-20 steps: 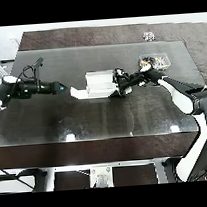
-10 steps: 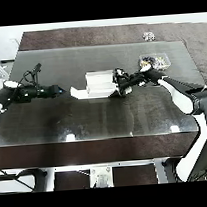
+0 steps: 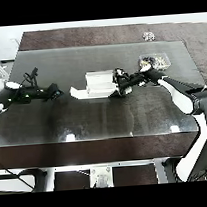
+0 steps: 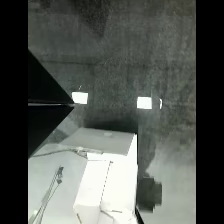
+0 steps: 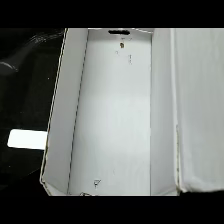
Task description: Fold the box and place the chain.
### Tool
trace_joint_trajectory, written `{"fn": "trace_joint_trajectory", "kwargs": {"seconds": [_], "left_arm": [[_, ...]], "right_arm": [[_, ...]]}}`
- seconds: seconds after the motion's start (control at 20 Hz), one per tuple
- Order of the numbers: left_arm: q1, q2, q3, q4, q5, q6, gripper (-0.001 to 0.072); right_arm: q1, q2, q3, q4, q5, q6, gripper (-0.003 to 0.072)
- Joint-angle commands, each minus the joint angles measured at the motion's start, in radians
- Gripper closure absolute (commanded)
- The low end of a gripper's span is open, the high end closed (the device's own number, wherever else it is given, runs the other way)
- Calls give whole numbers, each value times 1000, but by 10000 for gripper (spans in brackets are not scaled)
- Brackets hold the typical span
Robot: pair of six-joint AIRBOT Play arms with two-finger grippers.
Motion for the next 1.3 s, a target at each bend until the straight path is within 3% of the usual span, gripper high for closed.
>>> {"fn": "trace_joint_trajectory", "kwargs": {"seconds": [0.0,0.8,1.0,1.25], "left_arm": [[-40,-37,3,-4,32,-37,687],[-182,-138,92,-42,52,-27,686],[-184,-137,92,-157,21,50,687],[-184,-137,157,-154,-33,67,685]], "right_arm": [[0,0,0,0,0,0,91],[0,0,0,0,0,0,91],[0,0,0,0,0,0,91],[0,0,0,0,0,0,91]]}}
